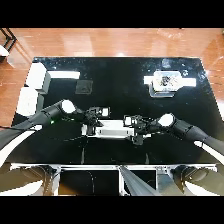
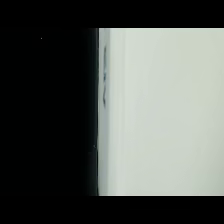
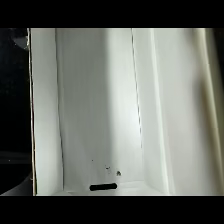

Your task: Fold the box and place the chain.

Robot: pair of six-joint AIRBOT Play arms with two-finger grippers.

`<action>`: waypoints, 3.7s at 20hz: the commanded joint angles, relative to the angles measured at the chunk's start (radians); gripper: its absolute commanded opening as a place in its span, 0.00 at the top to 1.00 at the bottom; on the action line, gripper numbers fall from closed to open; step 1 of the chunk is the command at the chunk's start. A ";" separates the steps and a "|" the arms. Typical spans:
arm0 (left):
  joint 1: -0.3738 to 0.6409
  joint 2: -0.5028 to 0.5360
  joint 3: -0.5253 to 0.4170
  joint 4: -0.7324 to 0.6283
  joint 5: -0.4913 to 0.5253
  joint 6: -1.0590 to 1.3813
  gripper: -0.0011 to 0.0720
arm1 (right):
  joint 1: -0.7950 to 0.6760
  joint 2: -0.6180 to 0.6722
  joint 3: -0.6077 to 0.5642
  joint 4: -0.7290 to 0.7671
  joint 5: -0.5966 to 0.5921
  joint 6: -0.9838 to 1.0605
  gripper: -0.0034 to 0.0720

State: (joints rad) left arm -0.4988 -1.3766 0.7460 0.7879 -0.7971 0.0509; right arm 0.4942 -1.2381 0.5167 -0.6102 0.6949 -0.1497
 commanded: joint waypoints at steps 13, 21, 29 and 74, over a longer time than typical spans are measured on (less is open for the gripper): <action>0.003 0.005 0.001 0.016 0.010 -0.084 0.36 | 0.000 -0.001 -0.001 -0.003 0.000 0.002 0.26; 0.043 0.165 0.001 0.132 -0.018 -0.299 0.19 | 0.000 -0.001 -0.001 -0.003 0.000 0.002 0.26; 0.140 0.433 0.001 0.217 -0.385 -0.554 0.96 | 0.000 -0.001 -0.001 -0.004 0.000 0.002 0.49; 0.065 0.377 -0.085 0.248 -0.119 -0.474 0.11 | 0.000 -0.001 -0.001 -0.004 0.000 0.002 0.56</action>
State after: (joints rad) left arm -0.4389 -0.9764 0.6647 1.0142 -0.8860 -0.4995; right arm 0.4942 -1.2385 0.5167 -0.6144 0.6949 -0.1482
